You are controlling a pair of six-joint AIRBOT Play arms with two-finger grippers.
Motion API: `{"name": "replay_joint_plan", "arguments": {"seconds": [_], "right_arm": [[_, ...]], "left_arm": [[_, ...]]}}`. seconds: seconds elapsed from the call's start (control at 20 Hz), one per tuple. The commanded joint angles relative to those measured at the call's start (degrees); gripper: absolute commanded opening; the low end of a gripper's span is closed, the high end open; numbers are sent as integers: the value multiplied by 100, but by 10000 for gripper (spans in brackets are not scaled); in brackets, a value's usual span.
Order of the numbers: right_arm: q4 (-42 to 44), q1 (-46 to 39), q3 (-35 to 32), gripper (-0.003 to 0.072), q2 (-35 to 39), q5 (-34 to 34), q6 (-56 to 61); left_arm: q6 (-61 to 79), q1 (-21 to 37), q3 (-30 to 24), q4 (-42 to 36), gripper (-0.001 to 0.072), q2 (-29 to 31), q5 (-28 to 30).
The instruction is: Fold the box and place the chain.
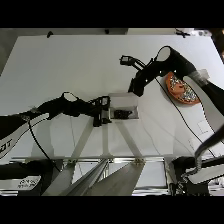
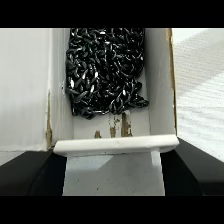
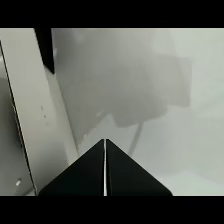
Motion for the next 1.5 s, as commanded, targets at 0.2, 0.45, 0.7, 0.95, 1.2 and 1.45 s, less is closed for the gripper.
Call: {"name": "replay_joint_plan", "arguments": {"seconds": [0.2,0.45,0.7,0.95,1.2,1.45], "right_arm": [[-358,221,13,14,590,673,-2],[-380,686,-44,175,828,715,-2],[-1062,1241,-186,295,831,730,308],[-1167,1491,-332,297,911,964,573],[-1582,1569,-1156,423,1596,-101,616],[-1626,1569,-1818,432,1996,-1104,616]], "left_arm": [[0,-2,0,2,271,-4,2],[0,-2,0,2,271,-4,2],[0,-2,0,2,271,-4,2],[0,-2,0,2,271,-4,-2],[0,-2,0,2,271,-4,0],[0,-2,0,2,271,-4,2]]}}
